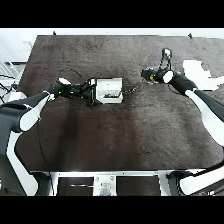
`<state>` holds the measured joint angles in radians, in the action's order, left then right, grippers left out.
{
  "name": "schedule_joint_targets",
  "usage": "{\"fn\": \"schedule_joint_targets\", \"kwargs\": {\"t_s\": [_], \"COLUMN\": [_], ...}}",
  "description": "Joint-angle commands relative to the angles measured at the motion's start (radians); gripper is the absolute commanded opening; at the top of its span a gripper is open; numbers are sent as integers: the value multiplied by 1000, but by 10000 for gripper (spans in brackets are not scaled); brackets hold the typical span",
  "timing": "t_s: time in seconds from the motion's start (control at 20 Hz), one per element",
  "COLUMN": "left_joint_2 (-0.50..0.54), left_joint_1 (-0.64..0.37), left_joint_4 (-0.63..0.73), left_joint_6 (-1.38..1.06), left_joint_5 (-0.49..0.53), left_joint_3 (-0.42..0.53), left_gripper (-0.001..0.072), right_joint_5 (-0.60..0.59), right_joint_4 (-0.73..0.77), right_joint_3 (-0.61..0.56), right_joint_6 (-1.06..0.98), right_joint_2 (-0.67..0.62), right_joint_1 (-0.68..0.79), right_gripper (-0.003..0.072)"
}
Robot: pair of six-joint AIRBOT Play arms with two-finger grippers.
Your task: Fold the box and place the chain.
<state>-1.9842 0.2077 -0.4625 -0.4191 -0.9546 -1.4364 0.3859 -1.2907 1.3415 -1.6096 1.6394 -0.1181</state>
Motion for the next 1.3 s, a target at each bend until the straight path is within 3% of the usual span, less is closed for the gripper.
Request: {"fn": "schedule_joint_targets", "kwargs": {"t_s": [0.0,0.25,0.65,0.9,1.25], "left_joint_2": [1,1,1,1,1], "left_joint_1": [0,0,0,0,0], "left_joint_4": [0,0,0,0,0], "left_joint_6": [0,0,0,0,0], "left_joint_5": [0,0,0,0,0], "left_joint_3": [0,0,0,0,0], "left_gripper": [419,419,419,419,419], "right_joint_5": [137,191,187,172,127], "right_joint_4": [-22,-62,-63,-59,-48], "right_joint_3": [3,3,3,2,-38], "right_joint_6": [98,104,130,130,130], "right_joint_2": [-198,-391,-441,-389,-153], "right_joint_1": [-62,-162,-336,-377,-380], "right_gripper": [10,10,10,10,9]}}
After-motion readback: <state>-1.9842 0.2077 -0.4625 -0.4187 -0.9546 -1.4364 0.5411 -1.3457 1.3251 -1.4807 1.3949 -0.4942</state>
